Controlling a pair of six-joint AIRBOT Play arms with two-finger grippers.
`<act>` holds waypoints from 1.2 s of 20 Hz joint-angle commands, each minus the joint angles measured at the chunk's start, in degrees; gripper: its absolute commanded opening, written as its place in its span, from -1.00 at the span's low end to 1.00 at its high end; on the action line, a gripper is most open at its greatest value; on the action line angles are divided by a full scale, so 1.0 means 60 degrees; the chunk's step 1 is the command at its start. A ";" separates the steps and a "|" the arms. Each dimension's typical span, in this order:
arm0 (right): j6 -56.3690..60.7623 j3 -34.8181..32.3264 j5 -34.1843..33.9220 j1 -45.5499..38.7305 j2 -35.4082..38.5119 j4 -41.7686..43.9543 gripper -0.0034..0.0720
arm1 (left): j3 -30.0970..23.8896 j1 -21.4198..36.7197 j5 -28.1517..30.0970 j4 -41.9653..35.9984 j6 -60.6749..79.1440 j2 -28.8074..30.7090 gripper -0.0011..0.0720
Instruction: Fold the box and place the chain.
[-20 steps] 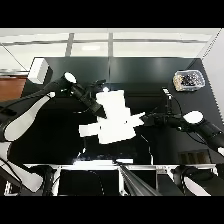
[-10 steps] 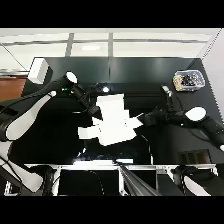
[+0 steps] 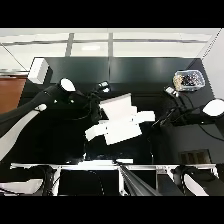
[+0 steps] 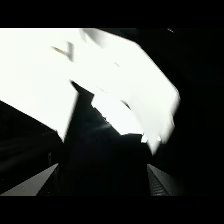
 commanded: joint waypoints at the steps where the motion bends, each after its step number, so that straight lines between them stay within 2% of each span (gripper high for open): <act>1: -0.3027 -0.1067 -0.1989 0.0229 0.0087 0.1770 0.72 | -0.0437 -0.0747 0.1865 0.0495 0.2932 0.0244 -0.90; 3: -0.3672 -0.1126 -0.2164 0.0597 0.0055 0.1555 0.80 | -0.0441 -0.0936 0.2197 0.0754 0.3093 0.0033 -0.90; 5: -0.3690 -0.1126 -0.2444 0.1140 -0.0036 0.0331 0.80 | -0.0437 -0.0922 0.2240 0.0758 0.3621 -0.0182 -0.90; 6: -0.3694 -0.1126 -0.2499 0.1392 -0.0113 0.0189 0.81 | -0.0437 -0.0918 0.2233 0.0765 0.3829 -0.0266 -0.90; 10: -0.4885 -0.1188 -0.2422 0.2342 -0.0171 0.0288 0.79 | -0.0437 -0.0929 0.2229 0.0783 0.3971 -0.0368 -0.90; 17: -0.5945 -0.1606 -0.2288 0.2466 -0.0583 0.0707 0.79 | -0.0437 -0.0925 0.2178 0.0780 0.3967 -0.0368 -0.90; 21: -0.6153 -0.1883 -0.2630 0.3078 -0.0780 0.1206 0.79 | -0.0437 -0.0925 0.2124 0.0780 0.3668 -0.0368 -0.90; 24: -0.6153 -0.1912 -0.3344 0.3639 -0.0856 0.1603 0.79 | -0.0437 -0.0925 0.2113 0.0780 0.3472 -0.0368 -0.90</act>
